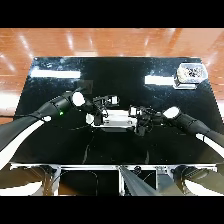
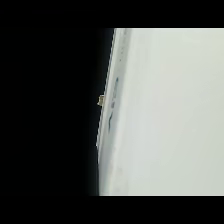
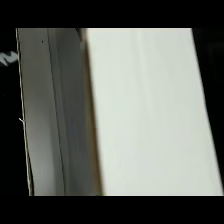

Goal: Fold the box and place the chain.

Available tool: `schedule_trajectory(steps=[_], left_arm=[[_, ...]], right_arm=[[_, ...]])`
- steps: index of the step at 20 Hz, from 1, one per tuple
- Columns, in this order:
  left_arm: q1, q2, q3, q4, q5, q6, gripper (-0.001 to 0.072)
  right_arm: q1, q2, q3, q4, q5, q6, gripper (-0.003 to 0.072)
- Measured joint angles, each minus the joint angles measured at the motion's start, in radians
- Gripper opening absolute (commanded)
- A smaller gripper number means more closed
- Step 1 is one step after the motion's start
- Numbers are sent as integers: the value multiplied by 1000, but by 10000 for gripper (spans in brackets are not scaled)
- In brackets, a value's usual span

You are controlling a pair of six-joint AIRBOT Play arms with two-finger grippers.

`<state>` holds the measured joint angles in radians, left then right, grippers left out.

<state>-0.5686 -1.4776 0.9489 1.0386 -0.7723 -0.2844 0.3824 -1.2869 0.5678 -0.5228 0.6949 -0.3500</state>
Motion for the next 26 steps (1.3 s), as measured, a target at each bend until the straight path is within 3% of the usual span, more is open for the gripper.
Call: schedule_trajectory(steps=[12,13,14,24,25,26], left_arm=[[0,0,0,0,-10,-1,23],[0,0,0,0,-11,-1,23],[0,0,0,0,-12,-1,23],[0,0,0,0,-14,-4,28],[0,0,0,0,-14,-7,103],[0,0,0,0,-15,-13,268]], right_arm=[[-12,2,0,-10,18,45,698],[-12,2,0,-10,19,46,640],[-12,2,0,-11,20,47,533],[-12,2,0,-14,22,47,540],[-12,2,0,-14,22,47,540],[-12,2,0,-14,22,47,539]])
